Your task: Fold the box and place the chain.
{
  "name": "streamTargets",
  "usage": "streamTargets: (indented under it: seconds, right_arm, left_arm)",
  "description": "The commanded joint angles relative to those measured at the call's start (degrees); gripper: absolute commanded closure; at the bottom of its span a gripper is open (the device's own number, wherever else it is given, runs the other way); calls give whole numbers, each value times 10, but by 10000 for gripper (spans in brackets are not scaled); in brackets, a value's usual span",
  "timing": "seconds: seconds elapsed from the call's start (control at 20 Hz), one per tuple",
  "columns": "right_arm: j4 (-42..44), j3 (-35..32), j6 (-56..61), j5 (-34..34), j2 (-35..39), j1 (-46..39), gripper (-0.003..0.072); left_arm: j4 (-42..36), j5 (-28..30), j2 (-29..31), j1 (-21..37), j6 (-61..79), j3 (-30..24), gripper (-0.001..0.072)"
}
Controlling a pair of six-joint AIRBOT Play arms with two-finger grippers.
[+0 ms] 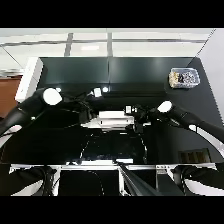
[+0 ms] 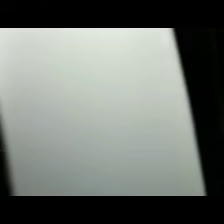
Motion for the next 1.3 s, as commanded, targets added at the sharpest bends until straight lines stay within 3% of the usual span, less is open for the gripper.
streamTargets:
  seconds: [0.0,0.05,0.15,0.2,0.25,0.4,0.55,0.6,0.65,0.95,1.1,1.25]
  right_arm:
    - [0,0,0,0,0,0,367]
    - [0,0,0,0,0,0,519]
    - [0,0,0,0,0,0,522]
    - [0,0,0,0,0,0,522]
    - [0,0,0,0,0,0,522]
    - [0,0,0,0,0,0,522]
    - [0,0,0,0,0,0,522]
    - [0,0,0,0,0,0,522]
    - [0,0,0,0,0,0,521]
    - [0,0,0,0,0,0,522]
    - [0,0,0,0,0,0,522]
    - [1,0,0,0,0,0,522]
  left_arm:
    - [46,-174,35,30,-171,0,49]
    - [36,-215,33,33,-217,-4,167]
    - [-30,-255,25,32,-246,-25,626]
    - [-84,-243,20,30,-240,-42,684]
    - [-143,-208,16,25,-225,-59,684]
    - [-317,-6,9,9,-125,-94,684]
    - [-418,201,4,8,-84,-93,684]
    - [-415,236,-3,8,-82,-89,685]
    - [-393,236,-21,9,-82,-79,685]
    - [-201,101,-141,10,-195,-5,685]
    - [-188,33,-173,14,-210,7,685]
    - [-178,25,-172,16,-210,23,685]
